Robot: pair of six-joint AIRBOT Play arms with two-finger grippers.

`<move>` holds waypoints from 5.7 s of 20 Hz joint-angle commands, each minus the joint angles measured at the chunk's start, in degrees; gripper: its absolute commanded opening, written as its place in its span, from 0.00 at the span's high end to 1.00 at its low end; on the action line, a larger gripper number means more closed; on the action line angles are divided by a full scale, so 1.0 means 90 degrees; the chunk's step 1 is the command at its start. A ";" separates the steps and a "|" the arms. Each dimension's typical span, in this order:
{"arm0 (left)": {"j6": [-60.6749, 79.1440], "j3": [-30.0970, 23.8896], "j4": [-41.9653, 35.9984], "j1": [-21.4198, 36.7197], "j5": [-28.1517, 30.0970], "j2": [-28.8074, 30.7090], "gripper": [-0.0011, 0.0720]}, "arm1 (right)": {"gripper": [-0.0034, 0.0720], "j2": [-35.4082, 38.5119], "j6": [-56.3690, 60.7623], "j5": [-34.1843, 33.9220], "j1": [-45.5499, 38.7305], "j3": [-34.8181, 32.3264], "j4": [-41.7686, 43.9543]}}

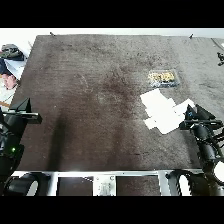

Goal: Fold the box and place the chain.

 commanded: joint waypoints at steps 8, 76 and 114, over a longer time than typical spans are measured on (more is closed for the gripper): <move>0.0002 -0.0002 0.0000 -0.0002 0.0000 0.0005 0.97 | 0.40 -0.0493 -0.0109 -0.0121 0.0002 0.0763 -0.0102; 0.0002 -0.0002 0.0000 -0.0002 0.0000 0.0005 0.97 | 0.94 -0.9969 0.1285 0.7888 -0.0976 0.5421 -0.0153; -0.4369 0.7689 0.3555 -0.0002 -0.7101 -0.8830 0.17 | 0.94 -0.9517 0.0714 0.3092 0.2178 0.4874 0.1083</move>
